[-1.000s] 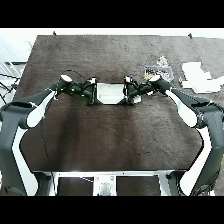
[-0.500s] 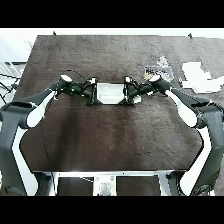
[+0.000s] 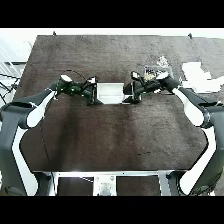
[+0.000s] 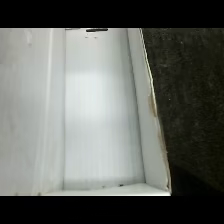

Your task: Fold the box and place the chain.

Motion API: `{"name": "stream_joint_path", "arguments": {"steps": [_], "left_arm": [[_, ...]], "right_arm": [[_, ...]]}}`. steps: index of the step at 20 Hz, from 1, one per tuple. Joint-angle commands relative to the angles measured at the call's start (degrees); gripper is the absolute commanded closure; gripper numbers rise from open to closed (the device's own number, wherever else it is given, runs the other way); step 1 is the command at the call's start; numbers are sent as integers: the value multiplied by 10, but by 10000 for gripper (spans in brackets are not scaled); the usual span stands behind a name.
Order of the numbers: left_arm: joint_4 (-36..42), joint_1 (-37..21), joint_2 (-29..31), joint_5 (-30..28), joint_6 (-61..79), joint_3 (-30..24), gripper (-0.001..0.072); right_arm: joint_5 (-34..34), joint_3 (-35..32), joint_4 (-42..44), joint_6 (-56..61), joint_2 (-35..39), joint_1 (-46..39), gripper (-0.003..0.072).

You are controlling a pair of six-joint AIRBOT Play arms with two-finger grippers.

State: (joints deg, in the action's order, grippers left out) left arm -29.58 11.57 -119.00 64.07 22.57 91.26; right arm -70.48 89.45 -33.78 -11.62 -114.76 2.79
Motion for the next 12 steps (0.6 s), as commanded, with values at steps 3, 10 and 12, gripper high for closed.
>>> {"name": "stream_joint_path", "arguments": {"steps": [3,10,12], "left_arm": [[0,0,0,2,-2,0,173],[0,0,0,2,-2,0,174],[0,0,0,2,-2,0,174]], "right_arm": [[-34,1,1,41,44,-57,-34],[-193,0,90,97,61,-31,672],[-179,0,92,97,60,-4,673]]}}
